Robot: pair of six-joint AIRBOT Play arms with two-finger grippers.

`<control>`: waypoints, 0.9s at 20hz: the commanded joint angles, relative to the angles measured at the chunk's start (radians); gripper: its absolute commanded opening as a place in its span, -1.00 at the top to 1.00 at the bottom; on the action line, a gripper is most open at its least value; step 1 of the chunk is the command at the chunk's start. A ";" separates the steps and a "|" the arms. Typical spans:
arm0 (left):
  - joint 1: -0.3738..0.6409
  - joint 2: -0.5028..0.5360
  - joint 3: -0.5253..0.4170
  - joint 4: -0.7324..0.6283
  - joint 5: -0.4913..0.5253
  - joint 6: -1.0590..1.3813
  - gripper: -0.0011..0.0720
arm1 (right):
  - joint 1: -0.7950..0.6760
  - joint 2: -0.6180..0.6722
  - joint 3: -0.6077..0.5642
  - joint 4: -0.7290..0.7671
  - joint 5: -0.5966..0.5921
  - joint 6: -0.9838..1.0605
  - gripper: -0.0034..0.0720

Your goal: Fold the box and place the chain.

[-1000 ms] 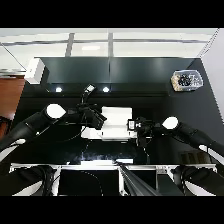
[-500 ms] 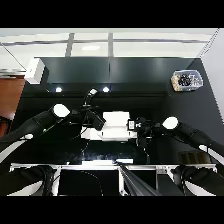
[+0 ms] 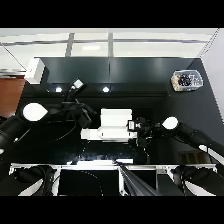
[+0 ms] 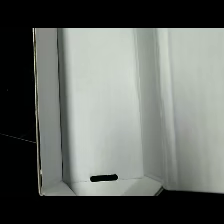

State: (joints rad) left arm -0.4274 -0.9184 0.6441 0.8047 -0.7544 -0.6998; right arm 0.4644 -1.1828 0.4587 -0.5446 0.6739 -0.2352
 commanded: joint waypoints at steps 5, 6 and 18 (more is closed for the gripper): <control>-0.111 0.058 -0.133 0.206 -0.063 0.430 -0.96 | 0.001 0.000 0.000 0.001 -0.002 0.001 0.26; -0.115 0.037 -0.132 0.226 -0.057 0.431 -0.95 | 0.001 0.000 0.000 0.001 -0.002 0.001 0.26; -0.134 -0.137 -0.130 0.055 0.047 0.573 -0.90 | 0.001 0.000 0.000 0.001 -0.002 0.001 0.26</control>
State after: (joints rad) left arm -0.5526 -1.0389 0.5144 0.9188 -0.7406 -0.1703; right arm 0.4644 -1.1828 0.4587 -0.5434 0.6720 -0.2348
